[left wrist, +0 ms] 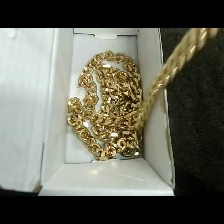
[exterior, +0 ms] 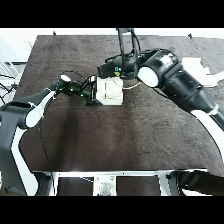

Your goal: Fold the box and place the chain.

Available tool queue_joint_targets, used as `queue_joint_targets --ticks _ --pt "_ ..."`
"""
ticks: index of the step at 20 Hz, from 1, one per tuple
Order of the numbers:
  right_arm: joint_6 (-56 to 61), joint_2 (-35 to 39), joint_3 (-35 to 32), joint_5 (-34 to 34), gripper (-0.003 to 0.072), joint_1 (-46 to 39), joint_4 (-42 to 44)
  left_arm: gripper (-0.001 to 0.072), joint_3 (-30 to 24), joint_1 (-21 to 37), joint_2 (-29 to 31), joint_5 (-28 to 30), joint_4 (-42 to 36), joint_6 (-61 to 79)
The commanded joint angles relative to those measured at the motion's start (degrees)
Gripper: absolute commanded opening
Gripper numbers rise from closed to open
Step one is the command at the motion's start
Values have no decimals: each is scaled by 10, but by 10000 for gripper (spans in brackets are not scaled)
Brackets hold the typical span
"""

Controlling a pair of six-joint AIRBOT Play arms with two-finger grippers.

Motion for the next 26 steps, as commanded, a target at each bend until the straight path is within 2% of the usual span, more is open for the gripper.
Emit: queue_joint_targets --ticks 1,3,6,7,8,9,12,15,18,20,23,26 --pt "14 -35 -12 0 10 -9 1 447 0 0 0 0 0 0" --pt "25 -59 -34 -2 10 -23 1 447 0 0 0 0 0 0" --pt "37 -99 -101 -71 12 -42 9 447 0 0 0 0 0 0" --pt "37 -111 -122 -95 175 -46 13 447 0 0 0 0 0 0" --pt "37 -119 -134 -101 439 -50 13 447 0 0 0 0 0 0" --pt "37 -120 -140 -97 495 -56 12 447 0 0 0 0 0 0" --pt "28 -95 -139 -64 496 -88 -6 448 0 0 0 0 0 0" --pt "26 -74 -139 -20 496 -161 -36 447 0 0 0 0 0 0" --pt "53 -86 -153 -47 508 -262 -27 447 0 0 0 1 0 0" --pt "54 -118 -158 -108 508 -322 39 447 0 0 0 1 0 0" --pt "-69 -186 -144 -202 503 -358 191 447 0 0 0 1 0 0" --pt "-136 -254 -83 -202 492 -364 277 447 0 0 0 1 0 0"
